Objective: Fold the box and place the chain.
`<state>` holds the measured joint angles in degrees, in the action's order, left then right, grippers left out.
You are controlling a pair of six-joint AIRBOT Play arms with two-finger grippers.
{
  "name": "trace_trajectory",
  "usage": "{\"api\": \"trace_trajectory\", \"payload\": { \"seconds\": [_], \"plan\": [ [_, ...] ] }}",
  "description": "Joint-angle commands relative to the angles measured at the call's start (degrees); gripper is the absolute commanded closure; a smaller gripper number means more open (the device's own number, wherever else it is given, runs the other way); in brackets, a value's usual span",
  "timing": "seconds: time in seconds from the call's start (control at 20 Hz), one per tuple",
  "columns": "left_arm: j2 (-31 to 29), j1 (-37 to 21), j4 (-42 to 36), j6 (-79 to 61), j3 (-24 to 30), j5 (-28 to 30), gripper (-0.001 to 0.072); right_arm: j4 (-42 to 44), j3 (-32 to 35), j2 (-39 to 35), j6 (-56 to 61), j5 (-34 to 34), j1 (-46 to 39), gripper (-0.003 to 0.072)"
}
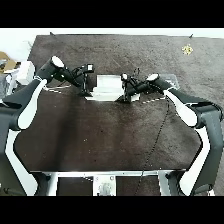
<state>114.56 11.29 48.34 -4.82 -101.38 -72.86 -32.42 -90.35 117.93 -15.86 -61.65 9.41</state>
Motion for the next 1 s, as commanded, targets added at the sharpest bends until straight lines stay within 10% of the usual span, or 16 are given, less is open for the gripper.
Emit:
{"api": "trace_trajectory", "payload": {
  "seconds": [0.0,0.25,0.5,0.6,0.75,0.8,0.95],
  "plan": [
    [1.0,1.5,-0.2,-3.1,1.0,1.6,0.0024,0.1,0.0,0.0,0.0,0.0,0.0,0.0290],
    [1.6,2.0,0.6,-2.9,1.0,3.4,0.0028,0.0,0.0,0.0,0.0,0.0,0.0,0.0290],
    [1.6,2.0,0.8,-2.8,1.0,3.6,0.0182,0.0,0.0,0.0,0.0,0.0,0.0,0.0290],
    [1.6,2.0,0.9,-3.0,1.0,3.8,0.0363,0.1,0.0,0.0,0.0,0.0,0.0,0.0290],
    [1.6,2.0,0.8,-3.1,1.0,3.4,0.0390,0.1,0.0,0.0,0.0,0.0,0.0,0.0290],
    [1.6,2.0,0.8,-3.2,1.0,3.2,0.0523,0.1,0.0,0.0,0.0,0.0,0.0,0.0290],
    [1.6,2.0,-0.1,-3.3,1.0,3.3,0.0527,0.1,0.0,0.0,0.0,0.0,0.0,0.0290]
  ]
}}
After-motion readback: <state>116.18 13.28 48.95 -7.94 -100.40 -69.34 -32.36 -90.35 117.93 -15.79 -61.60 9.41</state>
